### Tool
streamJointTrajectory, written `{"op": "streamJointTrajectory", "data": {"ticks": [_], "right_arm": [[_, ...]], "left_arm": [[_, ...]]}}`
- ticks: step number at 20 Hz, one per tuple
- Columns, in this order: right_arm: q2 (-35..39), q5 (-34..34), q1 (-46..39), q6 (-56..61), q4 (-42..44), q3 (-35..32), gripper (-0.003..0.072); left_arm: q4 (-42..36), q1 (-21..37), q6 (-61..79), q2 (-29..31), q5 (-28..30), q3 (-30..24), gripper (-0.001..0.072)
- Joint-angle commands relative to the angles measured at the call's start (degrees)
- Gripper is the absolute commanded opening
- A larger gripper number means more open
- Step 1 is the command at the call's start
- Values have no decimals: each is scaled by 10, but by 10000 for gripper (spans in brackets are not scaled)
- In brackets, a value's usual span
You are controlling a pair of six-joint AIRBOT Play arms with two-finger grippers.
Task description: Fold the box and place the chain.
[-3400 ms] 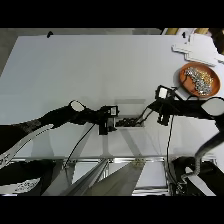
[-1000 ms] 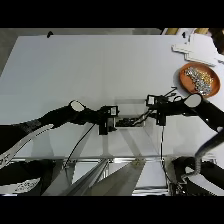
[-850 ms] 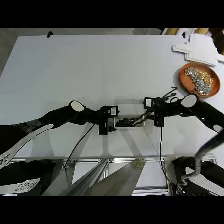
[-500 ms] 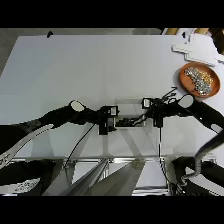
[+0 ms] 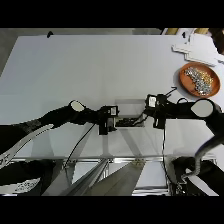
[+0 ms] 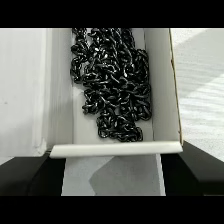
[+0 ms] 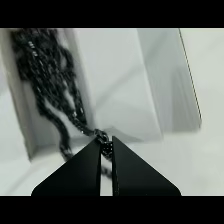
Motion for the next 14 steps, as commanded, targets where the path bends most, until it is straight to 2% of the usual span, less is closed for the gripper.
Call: {"op": "streamJointTrajectory", "data": {"ticks": [1, 8, 13, 14], "right_arm": [[40, -2, 64, 10, 44, 0, 21], [30, -110, 169, 9, 91, 0, 21], [-27, -130, 190, 9, 97, 0, 25], [-40, -131, 190, 9, 97, 0, 92]], "left_arm": [[0, 0, 0, 0, 0, 0, 141], [0, 0, 0, 0, 0, 0, 141], [0, 0, 0, 0, 0, 0, 141], [0, 0, 0, 0, 0, 0, 141]]}}
